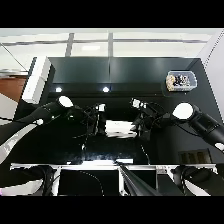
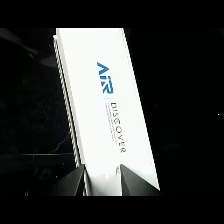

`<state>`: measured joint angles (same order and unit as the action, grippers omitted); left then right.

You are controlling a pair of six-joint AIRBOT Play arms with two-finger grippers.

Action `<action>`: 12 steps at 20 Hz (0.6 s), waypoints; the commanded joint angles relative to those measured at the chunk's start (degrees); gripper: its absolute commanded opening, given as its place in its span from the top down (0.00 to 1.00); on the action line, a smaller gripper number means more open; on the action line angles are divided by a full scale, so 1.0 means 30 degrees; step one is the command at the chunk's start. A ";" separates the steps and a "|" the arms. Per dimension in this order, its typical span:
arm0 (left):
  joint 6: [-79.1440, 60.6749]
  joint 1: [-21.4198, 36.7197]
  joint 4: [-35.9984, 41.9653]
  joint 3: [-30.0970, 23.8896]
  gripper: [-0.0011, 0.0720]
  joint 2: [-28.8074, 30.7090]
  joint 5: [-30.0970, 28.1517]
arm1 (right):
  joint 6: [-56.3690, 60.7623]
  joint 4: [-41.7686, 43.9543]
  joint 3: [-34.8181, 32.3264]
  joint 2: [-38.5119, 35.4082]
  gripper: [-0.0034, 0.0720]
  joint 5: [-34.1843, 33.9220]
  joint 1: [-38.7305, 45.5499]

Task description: Fold the box and place the chain.

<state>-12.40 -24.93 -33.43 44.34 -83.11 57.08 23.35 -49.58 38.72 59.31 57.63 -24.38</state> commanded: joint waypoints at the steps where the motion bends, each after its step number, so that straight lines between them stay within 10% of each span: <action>1: 0.0007 -0.0015 0.0000 0.0000 0.32 0.0000 0.0000 | 0.0000 -0.0153 0.0015 -0.0007 0.64 0.0328 -0.0007; 12: 0.0007 -0.0015 0.0000 0.0000 0.32 0.0000 0.0000 | 0.0095 -0.0794 -0.0044 0.0007 0.63 0.0350 -0.0015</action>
<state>-12.38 -24.97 -33.41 44.34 -83.11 57.06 23.57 -51.68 38.61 59.31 58.54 -24.38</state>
